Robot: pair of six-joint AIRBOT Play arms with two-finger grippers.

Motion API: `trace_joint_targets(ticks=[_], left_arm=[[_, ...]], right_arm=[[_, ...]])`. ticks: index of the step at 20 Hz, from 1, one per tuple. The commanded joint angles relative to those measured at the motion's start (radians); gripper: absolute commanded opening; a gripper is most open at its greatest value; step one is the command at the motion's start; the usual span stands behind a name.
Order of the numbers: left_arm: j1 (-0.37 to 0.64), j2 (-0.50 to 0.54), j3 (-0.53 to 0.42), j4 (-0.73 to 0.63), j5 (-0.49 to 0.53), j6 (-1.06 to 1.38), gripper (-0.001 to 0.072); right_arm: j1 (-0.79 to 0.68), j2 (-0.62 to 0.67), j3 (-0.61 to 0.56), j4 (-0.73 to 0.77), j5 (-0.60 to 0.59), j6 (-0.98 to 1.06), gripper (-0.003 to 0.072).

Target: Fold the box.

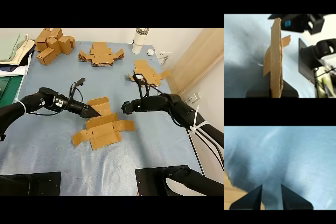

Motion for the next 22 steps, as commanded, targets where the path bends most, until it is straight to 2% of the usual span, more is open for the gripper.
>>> trace_joint_targets(ticks=[1, 2, 4, 9, 15, 19, 22], left_arm=[[-0.093, 0.059, 0.002, 0.023, 0.150, 0.113, 0.0012], [-0.122, 0.069, 0.000, 0.023, 0.189, 0.148, 0.0011], [-0.166, 0.069, -0.003, 0.022, 0.200, 0.209, 0.0012], [-0.193, 0.035, -0.010, 0.023, 0.225, 0.262, 0.0012], [-0.191, -0.001, -0.011, 0.023, 0.192, 0.296, 0.0012], [-0.185, -0.006, -0.012, 0.028, 0.143, 0.299, 0.0012], [-0.172, -0.005, -0.011, 0.028, 0.016, 0.291, 0.0012]], right_arm=[[-0.032, -0.027, 0.040, -0.054, -0.034, 0.043, 0.0270], [-0.032, -0.040, 0.040, -0.052, -0.036, 0.052, 0.0201], [-0.032, -0.049, 0.041, -0.051, -0.023, 0.092, 0.0025], [-0.027, -0.049, 0.041, -0.051, 0.024, 0.120, 0.0018], [-0.021, -0.049, 0.041, -0.050, 0.028, 0.120, 0.0019], [-0.021, -0.049, 0.041, -0.050, 0.027, 0.120, 0.0019], [-0.021, -0.049, 0.041, -0.051, 0.027, 0.120, 0.0019]])
